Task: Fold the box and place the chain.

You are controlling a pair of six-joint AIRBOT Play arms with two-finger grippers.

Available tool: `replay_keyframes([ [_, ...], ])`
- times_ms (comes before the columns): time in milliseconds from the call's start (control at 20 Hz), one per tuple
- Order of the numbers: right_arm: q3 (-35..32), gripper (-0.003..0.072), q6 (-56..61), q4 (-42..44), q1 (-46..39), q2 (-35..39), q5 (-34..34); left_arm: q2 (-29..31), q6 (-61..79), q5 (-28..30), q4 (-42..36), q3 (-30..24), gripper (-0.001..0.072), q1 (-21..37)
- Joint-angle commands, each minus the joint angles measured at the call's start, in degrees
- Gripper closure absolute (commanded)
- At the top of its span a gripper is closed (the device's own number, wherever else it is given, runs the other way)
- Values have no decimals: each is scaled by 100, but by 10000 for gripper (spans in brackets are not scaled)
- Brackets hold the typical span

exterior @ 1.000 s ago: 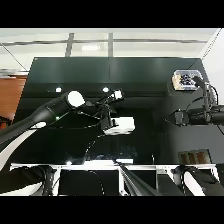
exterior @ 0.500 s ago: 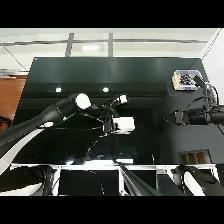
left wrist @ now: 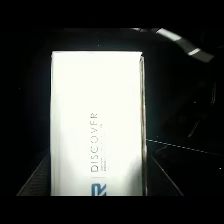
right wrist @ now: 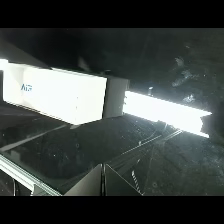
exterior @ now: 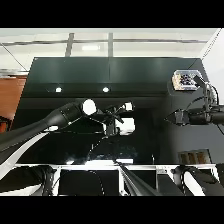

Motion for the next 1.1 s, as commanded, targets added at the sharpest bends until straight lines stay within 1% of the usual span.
replay_keyframes([
  [0, -4, 670, 0, 2, 0, 4, -4, -208, -291, 160, 310, 0, -9, -157],
  [100, -4, 670, 2, 2, 0, 4, -24, -348, -304, 249, 437, 0, -7, -260],
  [200, -4, 670, 4, 2, 0, 4, -85, -369, -726, 387, 730, 2, 2, -348],
  [250, -4, 670, 11, 2, 0, 4, -122, -352, -813, 302, 796, 2, 87, -354],
  [300, -4, 670, 35, 2, 0, 4, -179, -315, -857, 118, 962, 15, 350, -339],
  [350, -4, 670, 87, 2, 0, 4, -247, -275, -1165, -50, 1220, 63, 443, -278],
  [400, -2, 670, 105, 4, 0, 4, -326, -234, -1681, -219, 1561, 146, 443, -127],
  [500, -4, 670, 107, 4, 0, 4, -437, -153, -2444, -553, 2190, 380, 442, 452],
  [600, -4, 669, 105, 4, 0, 4, -455, -136, -2865, -713, 2675, 730, 435, 1368],
  [700, -4, 670, 107, 7, 0, 4, -455, -186, -3287, -726, 2898, 1213, 436, 2531],
  [800, -4, 670, 175, 9, 0, 4, -487, -505, -3834, -988, 2903, 2035, 435, 3794],
  [850, -4, 670, 179, 9, 2, 4, -522, -800, -3991, -1128, 2903, 2557, 435, 4367],
  [950, -4, 670, 188, 37, 2, 4, -564, -1504, -4044, -1355, 2855, 3606, 435, 5246],
  [1050, -4, 670, 188, 162, 2, 4, -562, -2181, -4046, -1325, 2754, 4533, 436, 5814],
])
